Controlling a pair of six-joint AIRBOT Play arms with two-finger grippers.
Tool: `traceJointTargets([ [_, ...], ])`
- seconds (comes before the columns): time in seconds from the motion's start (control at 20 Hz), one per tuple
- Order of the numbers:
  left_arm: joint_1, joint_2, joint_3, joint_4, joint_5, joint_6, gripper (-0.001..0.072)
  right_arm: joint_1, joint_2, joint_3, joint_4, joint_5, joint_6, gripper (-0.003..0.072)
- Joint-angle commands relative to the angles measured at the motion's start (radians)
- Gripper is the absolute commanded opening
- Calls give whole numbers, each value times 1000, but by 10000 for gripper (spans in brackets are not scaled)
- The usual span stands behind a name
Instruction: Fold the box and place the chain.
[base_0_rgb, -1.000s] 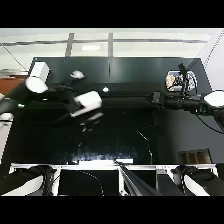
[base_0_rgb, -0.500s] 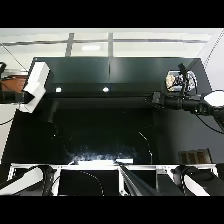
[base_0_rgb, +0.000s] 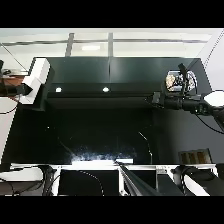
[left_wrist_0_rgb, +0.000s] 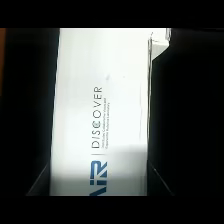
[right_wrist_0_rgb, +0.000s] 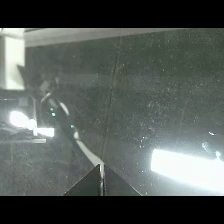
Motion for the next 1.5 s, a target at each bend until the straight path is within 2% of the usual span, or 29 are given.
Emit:
traceJointTargets([
  [0.0,-53,-58,35,-26,58,-1,583,0,1,1,1,1,1,34],
  [0.05,-63,-57,35,-25,75,-3,708,0,1,1,1,3,1,34],
  [0.3,-60,14,36,12,52,-54,712,0,1,1,5,26,1,34],
  [0.45,-60,141,36,58,37,-68,712,-5,1,17,4,14,-1,34],
  [0.55,-62,243,37,54,38,-133,706,-31,2,71,-14,28,-12,34],
  [0.6,-69,296,37,50,30,-188,662,-57,4,121,-39,49,-16,34],
  [0.65,-83,344,37,50,9,-241,427,-90,8,177,-74,82,-15,35],
  [0.7,-101,394,37,48,-45,-277,74,-126,16,244,-171,132,3,38],
  [0.75,-126,438,35,50,-110,-282,24,-144,32,306,-369,166,106,38],
  [0.85,-221,534,1,96,-204,-367,22,-143,106,317,-767,129,348,38],
  [0.9,-285,586,-47,136,-206,-422,22,-143,155,285,-894,102,418,39],
  [0.95,-355,639,-112,172,-187,-474,22,-143,197,236,-954,71,449,40],
  [1.1,-550,743,-348,237,-94,-620,23,-143,270,27,-956,-63,460,42],
  [1.15,-586,754,-396,251,-76,-637,24,-143,269,-14,-954,-76,460,42],
  [1.3,-620,756,-420,246,-97,-646,26,-143,269,-41,-901,-38,460,42],
  [1.45,-608,755,-420,245,-59,-646,28,-143,269,-41,-886,-39,460,42],
])
